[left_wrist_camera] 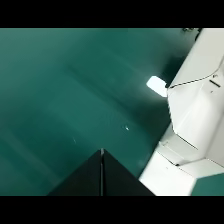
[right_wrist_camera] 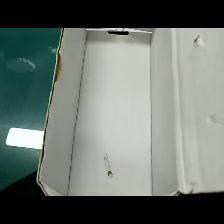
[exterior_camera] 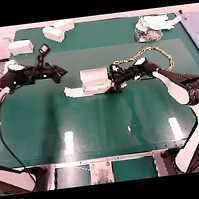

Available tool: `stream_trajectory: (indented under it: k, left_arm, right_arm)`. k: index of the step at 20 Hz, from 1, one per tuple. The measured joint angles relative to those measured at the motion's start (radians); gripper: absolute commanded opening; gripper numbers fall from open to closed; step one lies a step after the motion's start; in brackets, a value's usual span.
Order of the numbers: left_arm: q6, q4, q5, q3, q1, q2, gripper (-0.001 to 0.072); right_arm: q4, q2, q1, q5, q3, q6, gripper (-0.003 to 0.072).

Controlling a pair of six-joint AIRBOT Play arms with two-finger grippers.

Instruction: Fold the box and place the chain.

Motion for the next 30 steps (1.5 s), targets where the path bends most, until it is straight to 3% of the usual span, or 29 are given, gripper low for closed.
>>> stream_trajectory:
  k: [4,8,16,23,30]
  left_arm:
    - [-0.358,0.144,-0.118,-0.002,0.042,0.016,0.0016]
    - [-0.57,0.226,-0.195,-0.004,0.055,0.015,0.0015]
    - [-0.787,0.326,-0.213,-0.036,0.061,-0.004,0.0014]
    - [-0.811,0.249,-0.232,-0.045,0.044,-0.106,0.0014]
    - [-0.752,0.169,-0.237,-0.045,-0.065,-0.133,0.0015]
  right_arm:
    - [0.0,0.0,0.0,0.0,0.0,0.0,0.0591]
    - [0.0,0.0,0.0,-0.001,0.0,0.0,0.0591]
    - [0.0,0.0,0.0,-0.002,0.0,0.001,0.0591]
    - [0.0,0.0,0.0,-0.002,0.0,0.001,0.0591]
    - [0.0,0.0,0.0,-0.002,0.0,0.001,0.0591]
